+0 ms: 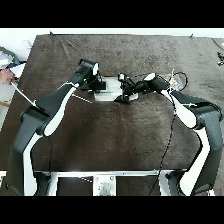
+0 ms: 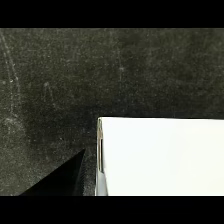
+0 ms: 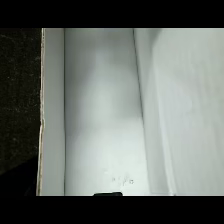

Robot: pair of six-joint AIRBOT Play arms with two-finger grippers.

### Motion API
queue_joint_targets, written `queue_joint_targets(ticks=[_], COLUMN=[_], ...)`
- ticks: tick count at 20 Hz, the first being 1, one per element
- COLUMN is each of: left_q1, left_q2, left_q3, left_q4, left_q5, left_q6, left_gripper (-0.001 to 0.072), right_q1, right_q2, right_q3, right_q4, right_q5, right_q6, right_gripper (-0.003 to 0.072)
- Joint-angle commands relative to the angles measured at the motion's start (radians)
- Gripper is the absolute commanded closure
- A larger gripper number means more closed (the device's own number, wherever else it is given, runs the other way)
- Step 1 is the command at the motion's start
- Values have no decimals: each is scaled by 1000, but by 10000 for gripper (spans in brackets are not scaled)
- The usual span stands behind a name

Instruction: Fold the box and place the chain.

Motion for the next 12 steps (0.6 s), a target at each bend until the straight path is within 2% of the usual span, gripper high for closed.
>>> queue_joint_targets(ticks=[1, 2, 9, 10, 11, 12], left_q1=[1, 1, 1, 1, 1, 1], left_q2=[-2, -2, -2, -1, 5, 10], left_q3=[-1, -1, -1, 0, -1, -1], left_q4=[1, 1, -3, -10, -22, -22], left_q5=[-8, -8, -3, -3, -5, -5], left_q6=[-6, -6, -5, 12, 54, 77], left_gripper=[636, 678, 670, 481, 399, 397], right_q1=[1, 1, 1, 1, 1, 1], right_q2=[-1, -1, -1, -1, -1, -1], right_q3=[0, 0, 0, 0, 0, 0], right_q4=[1, 1, 1, 1, 1, 1], right_q5=[0, 0, 0, 0, 0, 0], right_q6=[0, 0, 0, 0, 0, 0], right_gripper=[361, 361, 361, 361, 361, 361])
